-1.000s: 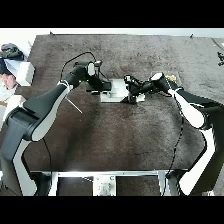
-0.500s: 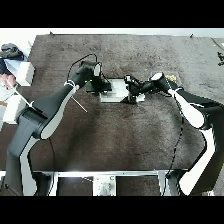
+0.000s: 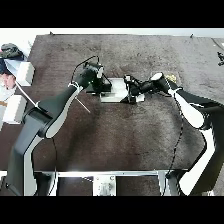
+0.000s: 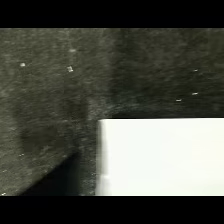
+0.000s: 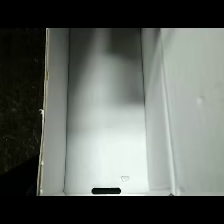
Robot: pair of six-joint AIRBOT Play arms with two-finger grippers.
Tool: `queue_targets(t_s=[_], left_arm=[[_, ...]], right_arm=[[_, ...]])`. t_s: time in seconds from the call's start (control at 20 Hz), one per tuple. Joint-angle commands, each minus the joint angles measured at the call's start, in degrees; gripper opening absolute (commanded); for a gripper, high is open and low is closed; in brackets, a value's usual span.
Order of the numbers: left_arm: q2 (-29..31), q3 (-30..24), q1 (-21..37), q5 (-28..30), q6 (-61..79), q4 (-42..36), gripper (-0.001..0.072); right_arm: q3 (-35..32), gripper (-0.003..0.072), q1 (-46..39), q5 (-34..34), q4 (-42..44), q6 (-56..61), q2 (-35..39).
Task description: Fold the box and place the chain.
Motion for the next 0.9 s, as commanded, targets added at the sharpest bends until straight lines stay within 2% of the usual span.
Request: queue_targets(t_s=[0.0, 0.1, 0.15, 0.35, 0.4, 0.45, 0.5, 0.7, 0.75, 0.8, 0.85], left_arm=[[-0.2, 0.13, 0.04, 0.02, -0.15, 1.14, 0.0113], [-0.22, 0.13, 0.04, -0.04, -0.15, 1.16, 0.0089], [-0.28, 0.13, 0.04, -0.17, -0.04, 1.14, 0.0013], [-0.42, 0.13, 0.04, -0.22, 0.02, 0.85, 0.0014], [-0.42, 0.13, 0.04, -0.17, 0.2, 0.68, 0.0087], [-0.22, 0.13, 0.04, -0.02, 0.81, -1.01, 0.0365], [0.07, 0.13, 0.04, 0.0, 2.36, -2.4, 0.0415], [1.84, 0.24, 0.37, -1.99, 9.81, -4.63, 0.0417], [2.58, 0.46, 0.7, -2.84, 12.81, -4.79, 0.0467], [3.15, 0.5, 1.03, -3.08, 16.81, -4.68, 0.062], [4.15, 0.52, 1.53, -3.15, 20.76, -4.68, 0.0715]], right_arm=[[0.02, 0.0472, -0.11, 0.17, -0.17, -0.09, 0.0], [0.02, 0.0472, -0.11, 0.17, -0.17, -0.07, 0.0], [0.02, 0.0472, -0.11, 0.17, -0.17, -0.09, 0.0], [0.02, 0.0472, -0.11, 0.17, -0.17, -0.09, 0.0], [0.02, 0.0472, -0.11, 0.17, -0.17, -0.07, 0.0], [0.02, 0.0472, -0.11, 0.17, -0.17, -0.07, 0.0], [0.02, 0.0472, -0.11, 0.17, -0.17, -0.09, 0.0], [0.02, 0.0472, -0.11, 0.17, -0.2, -0.09, 0.0], [0.02, 0.0472, -0.11, 0.2, -0.17, -0.07, 0.0], [0.02, 0.0473, -0.11, 0.17, -0.17, -0.07, 0.0], [0.02, 0.0472, -0.11, 0.17, -0.17, -0.07, 0.0]])
